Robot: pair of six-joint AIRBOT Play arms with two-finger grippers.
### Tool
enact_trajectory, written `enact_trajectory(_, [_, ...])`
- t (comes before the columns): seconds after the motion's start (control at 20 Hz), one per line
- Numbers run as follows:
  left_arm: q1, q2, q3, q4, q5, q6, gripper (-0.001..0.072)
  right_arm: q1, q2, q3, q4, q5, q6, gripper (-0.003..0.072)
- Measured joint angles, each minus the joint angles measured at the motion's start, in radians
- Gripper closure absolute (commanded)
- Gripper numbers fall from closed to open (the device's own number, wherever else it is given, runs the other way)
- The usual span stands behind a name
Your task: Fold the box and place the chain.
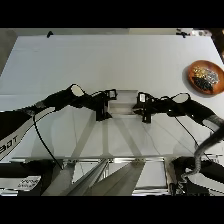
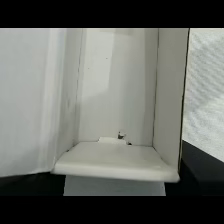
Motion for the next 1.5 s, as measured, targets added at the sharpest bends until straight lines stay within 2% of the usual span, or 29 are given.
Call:
enact_trajectory(0.1, [0.0,0.0,0.0,0.0,0.0,0.0,0.0358,0.0,0.0,0.0,0.0,0.01,-0.01,0.0525])
enact_trajectory(0.15, [0.0,0.0,0.0,0.0,0.0,0.0,0.0358,0.0,0.0,0.0,0.001,0.011,-0.012,0.0486])
enact_trajectory(0.25, [0.0,0.0,0.0,0.0,0.0,0.001,0.0358,0.0,0.0,0.0,0.003,0.016,-0.016,0.0328])
enact_trajectory(0.35, [0.0,0.0,0.0,0.0,0.0,0.001,0.0358,0.0,0.0,0.0,0.004,0.018,-0.018,0.0273])
enact_trajectory(0.4, [0.0,0.0,0.0,0.0,0.0,0.001,0.0358,0.0,0.0,0.0,0.004,0.018,-0.018,0.0276])
enact_trajectory(0.45, [0.0,0.0,0.0,0.0,0.0,0.001,0.0358,0.0,0.0,0.0,0.004,0.019,-0.018,0.031])
enact_trajectory(0.5, [0.0,0.0,0.0,0.0,0.0,0.001,0.0358,0.0,0.0,0.0,0.003,0.019,-0.017,0.045])
enact_trajectory(0.55, [0.0,0.0,0.0,0.0,0.0,0.001,0.0358,0.0,0.0,0.0,0.002,0.018,-0.017,0.0664])
enact_trajectory(0.8, [0.0,0.0,0.0,0.0,-0.001,0.0,0.0358,0.0,0.043,0.0,0.001,0.034,0.012,0.0673])
enact_trajectory(1.0, [0.0,0.0,0.0,0.0,-0.001,0.0,0.0358,0.0,0.161,0.0,-0.046,0.064,0.18,0.0673])
enact_trajectory(1.25, [0.0,0.0,0.0,0.0,-0.001,0.0,0.0358,0.0,0.348,0.0,-0.183,0.12,0.689,0.0673])
enact_trajectory(1.5, [0.0,0.0,0.0,0.0,-0.001,0.0,0.0358,-0.001,0.47,0.0,-0.494,0.152,1.233,0.0682])
